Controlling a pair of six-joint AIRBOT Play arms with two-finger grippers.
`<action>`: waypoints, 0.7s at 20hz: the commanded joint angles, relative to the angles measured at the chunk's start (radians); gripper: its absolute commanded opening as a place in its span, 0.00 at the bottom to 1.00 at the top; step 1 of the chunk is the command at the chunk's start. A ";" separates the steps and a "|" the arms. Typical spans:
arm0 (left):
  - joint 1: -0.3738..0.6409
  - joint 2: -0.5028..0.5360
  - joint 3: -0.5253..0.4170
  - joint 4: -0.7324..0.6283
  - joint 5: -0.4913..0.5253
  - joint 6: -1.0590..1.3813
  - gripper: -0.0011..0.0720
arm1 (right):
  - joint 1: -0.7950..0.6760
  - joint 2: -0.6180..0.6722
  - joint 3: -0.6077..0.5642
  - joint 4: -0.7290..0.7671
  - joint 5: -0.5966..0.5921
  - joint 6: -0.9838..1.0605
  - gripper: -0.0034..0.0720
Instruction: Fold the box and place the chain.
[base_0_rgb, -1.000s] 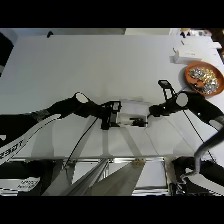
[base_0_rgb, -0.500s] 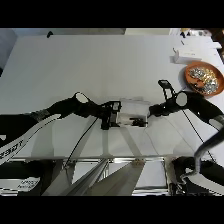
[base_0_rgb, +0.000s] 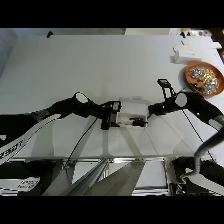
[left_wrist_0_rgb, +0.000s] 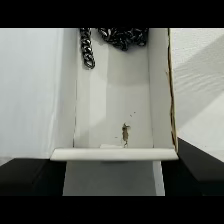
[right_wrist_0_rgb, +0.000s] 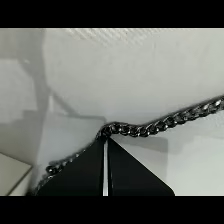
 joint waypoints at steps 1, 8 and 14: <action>0.000 0.000 0.000 0.001 -0.002 0.000 0.51 | -0.001 0.076 0.002 -0.011 0.047 -0.003 0.07; 0.000 0.000 0.000 0.001 -0.002 0.000 0.51 | 0.000 0.329 0.002 0.045 0.275 -0.035 0.07; 0.000 0.000 0.000 0.001 -0.002 0.000 0.51 | 0.000 0.505 0.002 0.468 0.390 -0.254 0.07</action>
